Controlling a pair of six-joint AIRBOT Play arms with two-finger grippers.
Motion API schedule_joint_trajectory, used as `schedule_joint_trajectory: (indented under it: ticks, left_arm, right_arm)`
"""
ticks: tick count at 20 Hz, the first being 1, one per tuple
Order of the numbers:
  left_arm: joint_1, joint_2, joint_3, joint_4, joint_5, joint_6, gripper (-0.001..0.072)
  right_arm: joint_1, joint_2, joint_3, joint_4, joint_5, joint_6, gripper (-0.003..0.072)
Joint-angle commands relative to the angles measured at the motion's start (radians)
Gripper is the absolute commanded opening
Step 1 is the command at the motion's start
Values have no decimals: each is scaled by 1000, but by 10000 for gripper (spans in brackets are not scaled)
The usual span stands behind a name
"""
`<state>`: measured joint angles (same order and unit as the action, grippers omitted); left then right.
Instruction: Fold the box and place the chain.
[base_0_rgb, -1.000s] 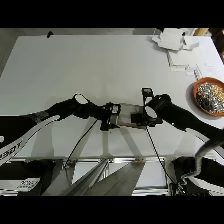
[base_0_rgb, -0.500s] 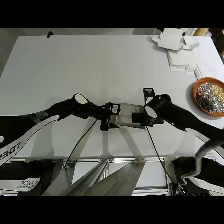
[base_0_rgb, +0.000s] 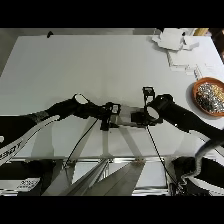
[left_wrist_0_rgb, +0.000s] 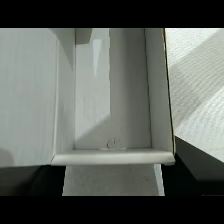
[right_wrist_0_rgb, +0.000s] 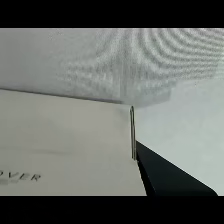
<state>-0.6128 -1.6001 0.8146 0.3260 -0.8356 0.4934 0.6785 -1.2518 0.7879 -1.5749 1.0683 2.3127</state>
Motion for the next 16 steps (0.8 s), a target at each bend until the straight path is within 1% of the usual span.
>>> schedule_joint_trajectory:
  ticks: [1,3,5,7,10,12,13,14,15,16]
  left_arm:
    - [0,0,0,3,-6,-4,432]
    - [0,0,0,3,-6,-4,432]
    - [0,0,0,3,-6,-4,432]
    - [0,0,0,3,-6,-4,432]
    - [0,0,0,3,-6,-4,432]
    - [0,0,0,3,-6,-4,432]
    - [0,0,0,3,-6,-4,432]
    - [0,0,0,3,-6,-4,432]
    - [0,0,0,3,-6,-4,432]
    - [0,0,0,3,-6,-4,432]
  right_arm:
    - [-18,41,1,-20,71,-53,340]
    - [-20,55,0,-24,102,-71,341]
    - [-20,55,0,-24,85,-70,349]
    - [-20,55,-9,-17,37,-70,444]
    - [-20,47,-32,6,-56,-70,436]
    - [-20,8,-39,29,-48,-71,432]
    - [-20,-19,-39,36,-32,-71,401]
    - [-20,-38,-39,36,-13,-71,341]
    - [-20,-44,-39,34,-2,-71,255]
    - [-20,-42,-39,28,-2,-71,202]
